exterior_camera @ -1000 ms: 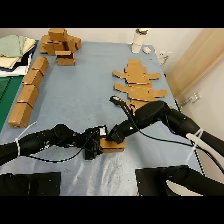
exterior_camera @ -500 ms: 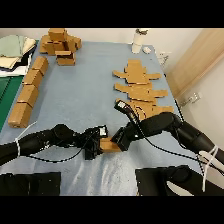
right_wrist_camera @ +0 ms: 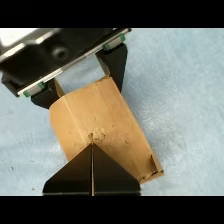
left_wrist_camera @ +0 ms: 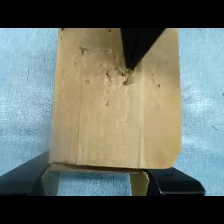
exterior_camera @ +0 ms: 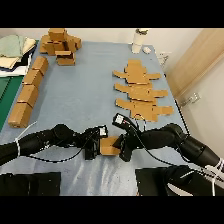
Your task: Fold the box.
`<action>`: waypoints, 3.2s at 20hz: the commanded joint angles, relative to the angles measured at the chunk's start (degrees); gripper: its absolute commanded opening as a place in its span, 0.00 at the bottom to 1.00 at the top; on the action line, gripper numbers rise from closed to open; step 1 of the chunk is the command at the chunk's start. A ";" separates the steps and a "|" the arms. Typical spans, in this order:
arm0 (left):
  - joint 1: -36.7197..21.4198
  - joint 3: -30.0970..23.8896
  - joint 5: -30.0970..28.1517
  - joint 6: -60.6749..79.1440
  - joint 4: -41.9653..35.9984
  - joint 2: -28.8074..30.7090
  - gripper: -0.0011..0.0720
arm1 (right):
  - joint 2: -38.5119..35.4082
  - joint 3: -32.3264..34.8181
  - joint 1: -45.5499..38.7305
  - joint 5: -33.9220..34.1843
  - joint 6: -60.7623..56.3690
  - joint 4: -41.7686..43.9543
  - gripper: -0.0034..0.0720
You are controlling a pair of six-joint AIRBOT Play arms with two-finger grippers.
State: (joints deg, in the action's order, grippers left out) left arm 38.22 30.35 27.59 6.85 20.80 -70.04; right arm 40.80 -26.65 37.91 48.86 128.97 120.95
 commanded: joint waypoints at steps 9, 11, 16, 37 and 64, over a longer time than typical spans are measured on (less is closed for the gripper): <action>0.02 0.07 0.00 0.00 0.00 -0.02 0.67 | -0.52 0.37 9.38 -5.16 -4.48 -13.86 0.05; 0.02 0.07 0.00 0.00 0.00 -0.02 0.67 | -0.66 0.35 9.38 -5.31 -4.48 -15.39 0.05; 0.02 0.07 0.00 0.00 0.00 -0.02 0.67 | -3.13 0.33 9.38 -4.85 -2.14 -15.72 0.59; 0.02 0.07 0.00 0.00 0.00 -0.02 0.67 | -3.37 0.31 19.67 -4.13 -6.47 -31.78 0.66; 0.02 0.07 0.00 0.00 0.00 -0.02 0.67 | 0.98 0.31 40.89 1.09 -38.60 -63.87 0.66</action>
State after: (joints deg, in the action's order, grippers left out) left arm 38.22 30.35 27.59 6.85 20.78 -70.04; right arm 41.39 -26.30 78.48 49.76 91.39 57.67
